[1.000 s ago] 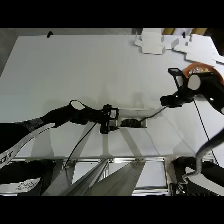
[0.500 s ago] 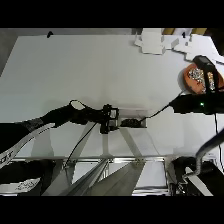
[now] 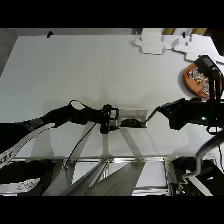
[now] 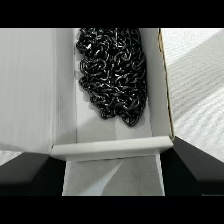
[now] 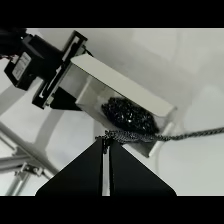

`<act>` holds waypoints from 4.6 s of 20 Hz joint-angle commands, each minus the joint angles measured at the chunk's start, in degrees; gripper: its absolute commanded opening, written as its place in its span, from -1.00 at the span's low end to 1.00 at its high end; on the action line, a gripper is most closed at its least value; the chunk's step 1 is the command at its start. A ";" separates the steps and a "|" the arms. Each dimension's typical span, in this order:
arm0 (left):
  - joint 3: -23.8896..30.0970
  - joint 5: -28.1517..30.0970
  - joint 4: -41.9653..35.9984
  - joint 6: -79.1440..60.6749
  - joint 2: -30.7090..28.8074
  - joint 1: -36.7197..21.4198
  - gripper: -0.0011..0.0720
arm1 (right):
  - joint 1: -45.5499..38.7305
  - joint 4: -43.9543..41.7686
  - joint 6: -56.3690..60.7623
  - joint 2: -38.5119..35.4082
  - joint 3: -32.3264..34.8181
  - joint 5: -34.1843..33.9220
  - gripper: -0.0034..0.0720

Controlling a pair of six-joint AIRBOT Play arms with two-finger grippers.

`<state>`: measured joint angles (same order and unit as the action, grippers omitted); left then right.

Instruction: Fold the box and place the chain.

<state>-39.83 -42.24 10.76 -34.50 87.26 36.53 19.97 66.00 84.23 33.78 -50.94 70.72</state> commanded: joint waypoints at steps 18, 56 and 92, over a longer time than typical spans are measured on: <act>-0.02 0.02 0.00 -0.02 0.02 0.00 -0.23 | 9.79 7.34 0.98 26.56 1.66 -4.57 -0.54; -0.02 0.02 0.00 -0.02 0.02 0.00 -0.23 | -9.73 18.05 8.28 42.12 5.73 -14.51 -0.88; -0.02 0.02 0.02 -0.02 0.02 0.00 -0.23 | 12.22 -8.46 -16.55 16.74 5.73 -17.42 -0.88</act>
<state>-39.83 -42.24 10.76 -34.50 87.26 36.53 30.55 55.55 67.81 45.84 -45.15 54.70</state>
